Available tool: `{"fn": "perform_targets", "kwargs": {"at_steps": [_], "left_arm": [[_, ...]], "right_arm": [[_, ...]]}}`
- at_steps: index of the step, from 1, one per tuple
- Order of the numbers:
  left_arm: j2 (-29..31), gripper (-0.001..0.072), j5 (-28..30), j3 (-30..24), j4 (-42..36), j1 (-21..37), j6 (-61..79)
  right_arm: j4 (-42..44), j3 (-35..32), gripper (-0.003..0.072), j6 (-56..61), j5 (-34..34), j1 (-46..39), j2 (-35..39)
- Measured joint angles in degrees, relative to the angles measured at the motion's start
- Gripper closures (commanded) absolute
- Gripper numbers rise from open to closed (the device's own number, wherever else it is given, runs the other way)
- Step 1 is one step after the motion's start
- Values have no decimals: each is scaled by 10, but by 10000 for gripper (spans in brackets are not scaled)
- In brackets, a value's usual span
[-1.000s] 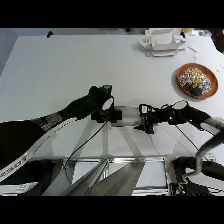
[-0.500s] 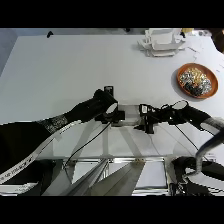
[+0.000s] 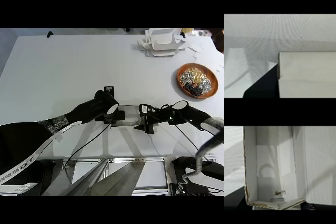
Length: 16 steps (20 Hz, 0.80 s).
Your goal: Fold the box and place the chain.
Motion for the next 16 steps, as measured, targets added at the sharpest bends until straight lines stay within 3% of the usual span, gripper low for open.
{"fn": "perform_targets", "kwargs": {"at_steps": [2, 3, 16], "left_arm": [[0, 504, 5, 0, -2, 0, -2], [0, 489, 10, 0, -4, 0, -2], [0, 493, -20, 0, 26, -8, 1]], "right_arm": [[0, 0, 286, 0, 0, 0, 0], [0, 0, 286, 0, 0, 0, 0], [0, 0, 286, 0, 0, 0, 0]]}}
